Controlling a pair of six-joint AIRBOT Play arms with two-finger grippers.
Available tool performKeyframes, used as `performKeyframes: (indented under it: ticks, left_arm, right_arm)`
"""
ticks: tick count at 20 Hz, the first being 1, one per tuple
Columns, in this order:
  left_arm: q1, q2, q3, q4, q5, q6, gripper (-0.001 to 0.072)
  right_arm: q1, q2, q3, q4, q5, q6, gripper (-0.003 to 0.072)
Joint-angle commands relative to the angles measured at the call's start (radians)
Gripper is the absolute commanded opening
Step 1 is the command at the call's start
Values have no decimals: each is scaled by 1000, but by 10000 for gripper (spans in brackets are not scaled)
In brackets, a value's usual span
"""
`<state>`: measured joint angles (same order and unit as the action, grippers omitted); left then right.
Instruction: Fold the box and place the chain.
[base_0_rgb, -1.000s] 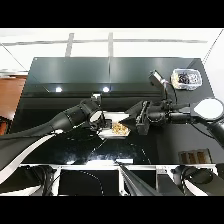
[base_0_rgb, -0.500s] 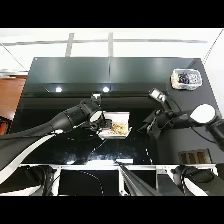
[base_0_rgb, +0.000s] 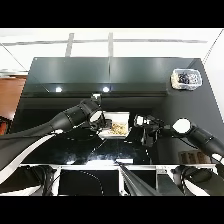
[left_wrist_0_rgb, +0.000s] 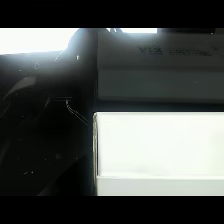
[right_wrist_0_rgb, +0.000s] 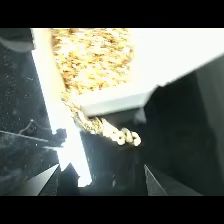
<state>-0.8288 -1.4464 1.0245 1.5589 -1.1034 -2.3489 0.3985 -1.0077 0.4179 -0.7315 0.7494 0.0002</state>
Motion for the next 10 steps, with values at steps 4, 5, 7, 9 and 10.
performKeyframes:
  ticks: [4,5,7,9,10]
  left_arm:
    - [1,0,1,0,0,0,34]
    - [1,0,1,0,0,0,34]
    - [1,0,1,0,0,0,33]
    - [1,0,1,0,0,0,33]
    - [1,0,1,0,0,0,34]
  right_arm:
    - [9,-95,-5,175,-41,-248,597]
    - [9,-98,-5,182,-48,-248,597]
    - [9,-105,-5,182,-56,-248,597]
    - [12,-118,-5,188,-58,-248,596]
    - [19,-124,-5,189,-69,-248,596]
